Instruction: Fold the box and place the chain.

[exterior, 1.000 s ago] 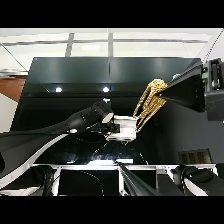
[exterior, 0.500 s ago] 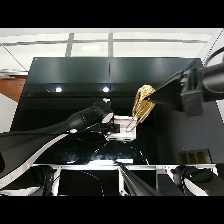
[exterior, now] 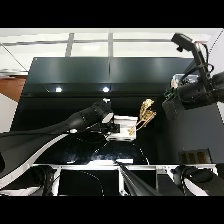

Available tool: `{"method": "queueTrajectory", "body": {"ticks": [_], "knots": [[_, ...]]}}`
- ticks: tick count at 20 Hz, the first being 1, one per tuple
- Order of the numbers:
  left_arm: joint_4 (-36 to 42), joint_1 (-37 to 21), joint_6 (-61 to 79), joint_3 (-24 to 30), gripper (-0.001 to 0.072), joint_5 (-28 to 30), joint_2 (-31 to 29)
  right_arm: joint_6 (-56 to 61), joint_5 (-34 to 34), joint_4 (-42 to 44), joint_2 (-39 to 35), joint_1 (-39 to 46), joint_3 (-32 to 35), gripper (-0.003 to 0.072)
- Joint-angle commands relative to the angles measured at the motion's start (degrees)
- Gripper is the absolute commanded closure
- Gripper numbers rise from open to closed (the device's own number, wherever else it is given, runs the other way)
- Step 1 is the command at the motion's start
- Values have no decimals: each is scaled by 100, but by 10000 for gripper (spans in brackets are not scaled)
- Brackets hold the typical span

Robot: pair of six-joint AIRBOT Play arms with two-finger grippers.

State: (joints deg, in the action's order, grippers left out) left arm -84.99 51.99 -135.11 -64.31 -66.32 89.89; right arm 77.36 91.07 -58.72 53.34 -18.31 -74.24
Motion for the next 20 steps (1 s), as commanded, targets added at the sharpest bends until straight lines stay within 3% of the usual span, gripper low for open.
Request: {"method": "queueTrajectory", "body": {"ticks": [1, 8, 14, 17, 20], "knots": [[-2, -2, 2, 0, 679, 11, 2, 94, 131, -83, -4, -2, 221, 647], [-2, -2, 2, 0, 679, 22, 2, -177, -835, 1220, 0, -4, 1207, 647], [-2, -2, 2, 0, 678, 26, 2, -177, -1252, 1239, 4, -229, 1770, 647], [-2, -2, 2, 0, 678, 26, 2, -136, -1836, 1200, 4, -579, 2177, 647], [-2, -2, 2, 0, 678, 26, 2, 74, -2087, 640, 7, -623, 2461, 646]]}}
